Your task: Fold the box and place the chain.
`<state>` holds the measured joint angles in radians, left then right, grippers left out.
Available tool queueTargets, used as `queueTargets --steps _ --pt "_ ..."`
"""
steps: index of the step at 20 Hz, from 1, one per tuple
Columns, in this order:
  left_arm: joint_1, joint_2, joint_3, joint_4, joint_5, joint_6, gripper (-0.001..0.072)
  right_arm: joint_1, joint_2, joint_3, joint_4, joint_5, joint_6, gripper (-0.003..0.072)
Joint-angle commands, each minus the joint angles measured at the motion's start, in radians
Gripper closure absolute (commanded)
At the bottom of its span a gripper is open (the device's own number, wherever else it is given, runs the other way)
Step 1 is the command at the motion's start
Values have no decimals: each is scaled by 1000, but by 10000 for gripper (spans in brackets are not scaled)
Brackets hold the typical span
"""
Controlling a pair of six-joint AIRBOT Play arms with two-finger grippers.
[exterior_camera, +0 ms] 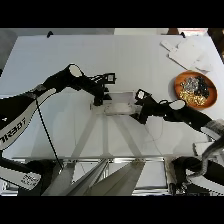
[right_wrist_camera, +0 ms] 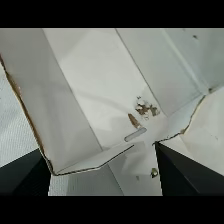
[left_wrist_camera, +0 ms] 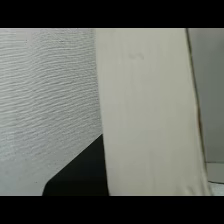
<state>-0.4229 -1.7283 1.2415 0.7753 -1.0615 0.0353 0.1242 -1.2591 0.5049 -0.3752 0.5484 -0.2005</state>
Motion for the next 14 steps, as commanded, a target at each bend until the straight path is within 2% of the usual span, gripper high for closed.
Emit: queueTargets --steps 1,7,14 --pt "-1 1 0 0 -1 2 698 -2 2 1 -37 -8 74 -8" --pt "-1 1 0 0 -1 2 698 -2 2 27 -82 -8 212 -8" --pt "-1 1 0 0 -1 2 698 -2 2 60 -254 0 422 -8"
